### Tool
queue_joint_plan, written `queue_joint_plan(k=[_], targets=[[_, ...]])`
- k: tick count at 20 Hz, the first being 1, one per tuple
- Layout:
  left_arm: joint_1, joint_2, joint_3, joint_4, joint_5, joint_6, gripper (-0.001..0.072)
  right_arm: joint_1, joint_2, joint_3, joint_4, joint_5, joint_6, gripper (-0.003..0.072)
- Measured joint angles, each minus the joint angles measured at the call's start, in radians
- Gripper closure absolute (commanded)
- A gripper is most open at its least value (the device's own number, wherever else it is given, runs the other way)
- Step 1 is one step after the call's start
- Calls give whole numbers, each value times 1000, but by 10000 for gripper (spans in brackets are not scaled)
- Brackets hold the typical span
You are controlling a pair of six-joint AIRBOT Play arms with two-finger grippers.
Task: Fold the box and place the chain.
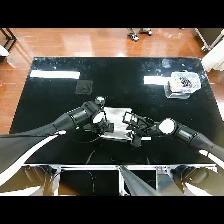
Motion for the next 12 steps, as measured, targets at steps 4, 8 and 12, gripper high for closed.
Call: queue_joint_plan(k=[4,8,12], targets=[[0,0,0,0,1,2,687,-4,2,0,-7,-8,8,670],[0,0,0,-1,-1,2,688,-79,58,0,-135,66,232,670],[0,0,0,12,-31,6,688,-286,182,0,-242,275,617,670]])
